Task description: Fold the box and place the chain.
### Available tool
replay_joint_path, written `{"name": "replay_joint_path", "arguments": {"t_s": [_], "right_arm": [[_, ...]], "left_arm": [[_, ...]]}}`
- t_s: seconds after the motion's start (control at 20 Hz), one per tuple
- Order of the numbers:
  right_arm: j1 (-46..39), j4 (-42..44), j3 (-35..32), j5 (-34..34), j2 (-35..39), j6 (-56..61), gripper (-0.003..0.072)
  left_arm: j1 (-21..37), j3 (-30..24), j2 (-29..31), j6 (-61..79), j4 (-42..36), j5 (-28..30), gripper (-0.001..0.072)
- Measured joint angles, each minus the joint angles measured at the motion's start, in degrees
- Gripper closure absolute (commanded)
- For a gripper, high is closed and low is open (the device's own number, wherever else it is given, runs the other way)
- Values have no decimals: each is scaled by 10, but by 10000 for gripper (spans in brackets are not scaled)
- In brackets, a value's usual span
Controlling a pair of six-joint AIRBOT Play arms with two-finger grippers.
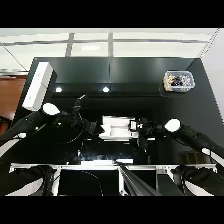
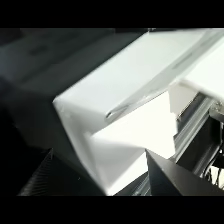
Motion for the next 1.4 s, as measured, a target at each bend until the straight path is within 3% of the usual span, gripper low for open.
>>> {"name": "replay_joint_path", "arguments": {"t_s": [0.2,0.3,0.9,1.05,1.4], "right_arm": [[0,0,0,0,0,0,525],[0,0,0,0,0,0,525],[0,0,0,0,0,0,524],[0,0,0,0,0,0,524],[0,0,0,-1,0,0,525]], "left_arm": [[-40,27,0,-57,45,20,38],[-55,40,0,-103,81,19,99],[-104,94,0,-245,159,10,103],[-119,103,0,-286,187,12,175],[-150,108,0,-404,263,40,182]]}}
